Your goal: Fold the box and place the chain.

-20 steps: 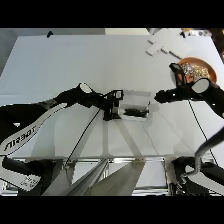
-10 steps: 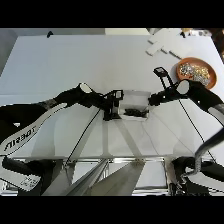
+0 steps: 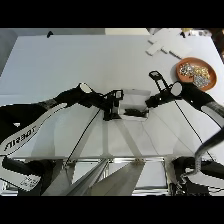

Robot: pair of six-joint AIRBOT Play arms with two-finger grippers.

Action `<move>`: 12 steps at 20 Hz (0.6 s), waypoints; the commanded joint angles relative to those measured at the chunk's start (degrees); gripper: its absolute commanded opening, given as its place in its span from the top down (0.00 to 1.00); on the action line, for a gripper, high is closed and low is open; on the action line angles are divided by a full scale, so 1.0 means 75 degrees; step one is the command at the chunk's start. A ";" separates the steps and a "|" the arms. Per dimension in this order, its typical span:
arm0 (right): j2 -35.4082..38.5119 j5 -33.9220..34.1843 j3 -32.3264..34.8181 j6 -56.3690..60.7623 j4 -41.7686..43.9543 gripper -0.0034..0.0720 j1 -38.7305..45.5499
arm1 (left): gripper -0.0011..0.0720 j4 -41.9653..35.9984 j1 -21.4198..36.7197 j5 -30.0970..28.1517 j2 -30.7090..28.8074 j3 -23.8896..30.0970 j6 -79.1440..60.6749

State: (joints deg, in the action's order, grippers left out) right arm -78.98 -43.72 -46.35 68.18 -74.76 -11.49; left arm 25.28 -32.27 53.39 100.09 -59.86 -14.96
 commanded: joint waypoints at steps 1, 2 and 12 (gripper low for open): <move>-0.0023 -0.0096 -0.0003 0.0157 -0.0213 0.93 -0.0023 | 0.80 0.0003 0.0006 0.0000 -0.0006 0.0000 -0.0003; -0.0003 -0.0184 -0.0003 0.0154 -0.0239 0.94 -0.0023 | 0.80 0.0003 0.0006 0.0000 -0.0006 0.0000 -0.0003; 0.2282 -0.1154 -0.0003 0.0717 -0.0527 0.94 -0.0023 | 0.80 0.0003 0.0006 0.0000 -0.0006 0.0000 0.0000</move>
State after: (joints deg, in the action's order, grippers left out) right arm -67.70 -48.64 -46.35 72.27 -78.85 -11.62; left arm 25.28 -32.27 53.39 100.09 -59.86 -14.96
